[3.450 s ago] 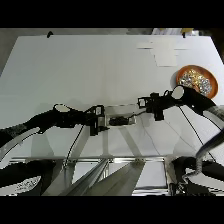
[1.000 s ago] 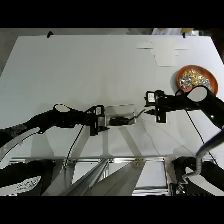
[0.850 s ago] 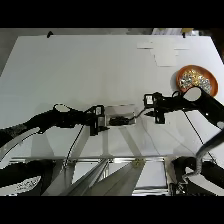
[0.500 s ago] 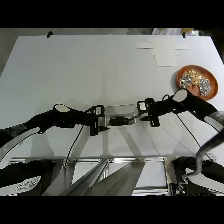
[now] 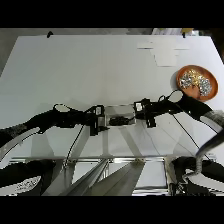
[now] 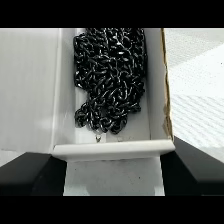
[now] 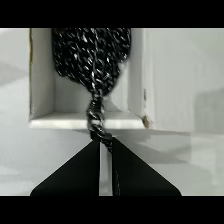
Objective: Fold the box and place the chain.
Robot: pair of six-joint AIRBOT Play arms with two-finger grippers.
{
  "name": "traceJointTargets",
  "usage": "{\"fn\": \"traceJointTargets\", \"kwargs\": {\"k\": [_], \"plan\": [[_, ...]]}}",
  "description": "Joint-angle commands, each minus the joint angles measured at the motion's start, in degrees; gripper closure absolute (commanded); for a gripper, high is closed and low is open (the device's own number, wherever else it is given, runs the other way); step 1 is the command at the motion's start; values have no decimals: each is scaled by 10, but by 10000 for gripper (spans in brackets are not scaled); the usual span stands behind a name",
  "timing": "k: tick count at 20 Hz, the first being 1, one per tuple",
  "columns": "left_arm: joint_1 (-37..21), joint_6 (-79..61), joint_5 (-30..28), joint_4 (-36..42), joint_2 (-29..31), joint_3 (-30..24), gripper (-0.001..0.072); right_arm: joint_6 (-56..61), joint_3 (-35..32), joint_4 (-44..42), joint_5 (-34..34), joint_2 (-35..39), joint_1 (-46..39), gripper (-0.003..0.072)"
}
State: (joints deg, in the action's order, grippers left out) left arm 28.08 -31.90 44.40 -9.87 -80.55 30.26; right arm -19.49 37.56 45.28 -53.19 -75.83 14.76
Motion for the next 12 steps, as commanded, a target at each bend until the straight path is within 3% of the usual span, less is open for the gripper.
{"fn": "traceJointTargets", "kwargs": {"k": [1,7,9,12], "plan": [[0,0,0,0,0,0,642,40,0,10,-38,10,1,666],[0,0,0,0,0,0,642,315,0,111,-33,102,1,667],[0,0,0,0,0,0,642,363,0,82,-25,134,1,667],[0,0,0,0,0,0,642,377,0,-35,-32,182,1,667]]}}
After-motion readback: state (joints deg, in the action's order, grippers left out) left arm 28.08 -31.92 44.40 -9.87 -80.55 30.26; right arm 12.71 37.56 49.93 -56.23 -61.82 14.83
